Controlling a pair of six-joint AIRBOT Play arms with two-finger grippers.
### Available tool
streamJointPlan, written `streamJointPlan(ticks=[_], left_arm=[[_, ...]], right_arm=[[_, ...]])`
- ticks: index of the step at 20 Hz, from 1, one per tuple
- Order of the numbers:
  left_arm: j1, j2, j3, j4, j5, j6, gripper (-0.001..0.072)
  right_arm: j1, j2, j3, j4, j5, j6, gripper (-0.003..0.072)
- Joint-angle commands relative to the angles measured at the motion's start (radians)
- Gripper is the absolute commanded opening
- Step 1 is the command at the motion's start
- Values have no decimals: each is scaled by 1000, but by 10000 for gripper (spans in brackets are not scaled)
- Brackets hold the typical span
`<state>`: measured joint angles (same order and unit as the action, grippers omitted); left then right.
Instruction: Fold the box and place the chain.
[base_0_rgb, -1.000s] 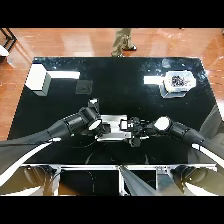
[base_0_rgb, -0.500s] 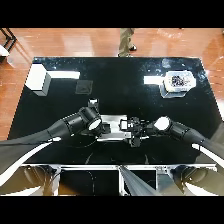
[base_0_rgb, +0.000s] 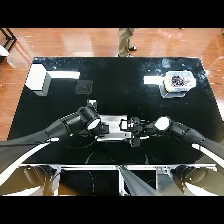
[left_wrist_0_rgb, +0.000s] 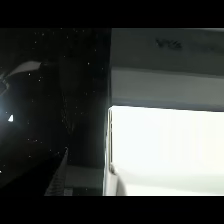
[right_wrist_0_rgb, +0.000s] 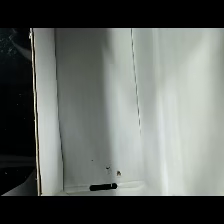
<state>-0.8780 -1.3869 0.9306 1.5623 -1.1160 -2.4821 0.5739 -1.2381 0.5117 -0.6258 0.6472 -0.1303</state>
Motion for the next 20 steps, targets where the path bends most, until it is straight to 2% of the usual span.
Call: streamJointPlan(ticks=[1,4,5,10,11,12,15,16,17,20], left_arm=[[0,-1,-3,4,19,6,515],[0,-8,-3,4,23,6,468],[0,-11,-4,3,28,6,433],[0,-21,-3,-4,49,5,428],[0,-22,-3,-4,49,5,386],[0,-22,-3,-4,49,5,310],[0,-22,-3,-5,48,5,283],[0,-22,-3,-5,45,5,165],[0,-22,-3,-5,45,5,107],[0,-22,-3,-5,45,5,34]], right_arm=[[0,0,0,0,-1,0,332],[0,0,0,0,-1,0,332],[0,0,0,0,-1,0,332],[0,0,0,0,-1,0,332],[0,0,0,0,-1,0,332],[0,0,0,0,-1,0,333],[0,0,0,0,-1,0,332],[0,0,0,0,-1,0,332],[0,0,0,0,-1,0,332],[0,0,0,0,-1,0,332]])
